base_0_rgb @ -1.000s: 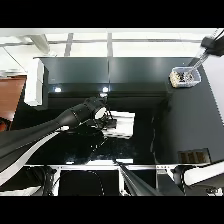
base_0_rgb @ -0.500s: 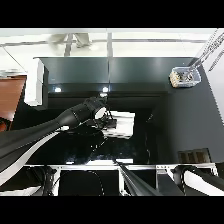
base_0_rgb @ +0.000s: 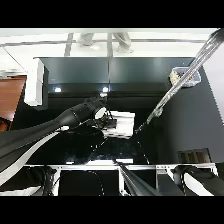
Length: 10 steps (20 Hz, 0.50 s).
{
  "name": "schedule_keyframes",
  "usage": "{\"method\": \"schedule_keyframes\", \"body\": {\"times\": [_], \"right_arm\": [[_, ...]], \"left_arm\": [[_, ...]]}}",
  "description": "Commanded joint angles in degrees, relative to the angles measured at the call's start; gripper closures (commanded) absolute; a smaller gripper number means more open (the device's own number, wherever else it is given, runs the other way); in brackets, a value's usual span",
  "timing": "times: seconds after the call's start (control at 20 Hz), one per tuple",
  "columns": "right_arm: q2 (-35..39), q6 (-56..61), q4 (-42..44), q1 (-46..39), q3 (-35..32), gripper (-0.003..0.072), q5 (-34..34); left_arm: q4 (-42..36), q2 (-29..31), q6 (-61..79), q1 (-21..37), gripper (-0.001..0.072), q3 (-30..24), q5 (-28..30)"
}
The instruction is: Fold the box and place the chain.
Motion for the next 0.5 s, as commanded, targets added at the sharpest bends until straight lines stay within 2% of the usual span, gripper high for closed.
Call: {"method": "schedule_keyframes", "body": {"times": [0.0, 0.2, 0.45], "right_arm": [[0.9, -0.9, 2.4, 4.8, -4.4, 0.0671, 2.6], [0.9, -1.5, 9.4, 7.1, -10.2, 0.067, 1.1], [0.9, -3.3, 15.5, 11.4, -20.0, 0.0671, -5.2]], "left_arm": [[0.0, 0.0, 0.0, 0.0, 0.0679, 0.0, 0.0], [0.0, 0.0, 0.0, 0.0, 0.0679, 0.0, 0.0], [0.0, 0.0, 0.0, 0.0, 0.0679, 0.0, 0.0]]}}
